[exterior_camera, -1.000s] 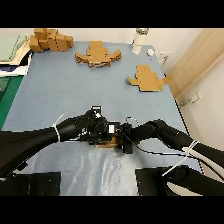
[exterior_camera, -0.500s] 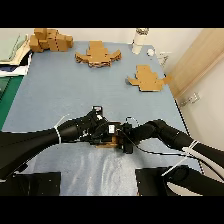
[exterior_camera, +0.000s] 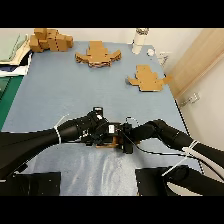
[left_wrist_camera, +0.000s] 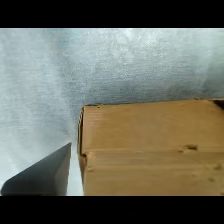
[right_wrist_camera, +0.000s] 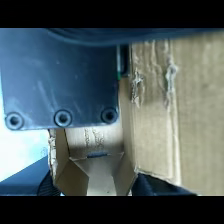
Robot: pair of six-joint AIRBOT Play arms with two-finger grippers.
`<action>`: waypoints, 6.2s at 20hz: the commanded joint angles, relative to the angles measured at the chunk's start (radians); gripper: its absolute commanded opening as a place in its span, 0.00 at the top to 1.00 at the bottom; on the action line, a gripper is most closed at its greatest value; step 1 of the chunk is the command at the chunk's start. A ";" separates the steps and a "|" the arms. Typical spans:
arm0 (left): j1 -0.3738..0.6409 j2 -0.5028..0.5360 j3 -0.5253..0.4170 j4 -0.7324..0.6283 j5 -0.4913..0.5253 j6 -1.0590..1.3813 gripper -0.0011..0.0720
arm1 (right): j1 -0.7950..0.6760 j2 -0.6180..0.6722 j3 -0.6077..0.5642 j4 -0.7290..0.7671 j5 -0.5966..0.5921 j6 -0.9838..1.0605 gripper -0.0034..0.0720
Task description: Fold the box.
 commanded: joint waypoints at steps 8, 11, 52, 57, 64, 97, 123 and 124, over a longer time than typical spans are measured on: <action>0.002 0.000 0.001 0.000 -0.010 0.026 0.97 | 0.000 0.000 0.000 0.001 0.000 0.001 0.29; 0.002 0.000 0.001 -0.022 -0.010 0.026 0.96 | 0.000 0.000 0.000 0.001 0.000 0.001 0.29; 0.711 -0.016 0.106 -0.533 -0.291 1.316 0.97 | 0.000 0.000 0.000 0.001 0.000 0.001 0.29; 0.694 0.054 -0.023 -0.418 -0.125 1.675 0.97 | 0.000 0.000 0.000 0.001 0.000 0.001 0.29; 0.523 0.420 -0.472 -0.595 0.472 2.382 0.97 | 0.000 0.000 0.000 0.001 0.000 0.001 0.29; 0.311 0.268 -0.575 -1.125 0.563 2.751 0.05 | 0.000 0.000 0.000 0.001 0.000 0.001 0.29; 0.306 0.263 -0.573 -1.118 0.605 2.729 0.41 | 0.000 0.000 0.000 0.001 0.000 0.002 0.29; 0.306 0.263 -0.573 -1.118 0.605 2.729 0.41 | 0.000 0.000 0.000 0.001 0.000 0.002 0.29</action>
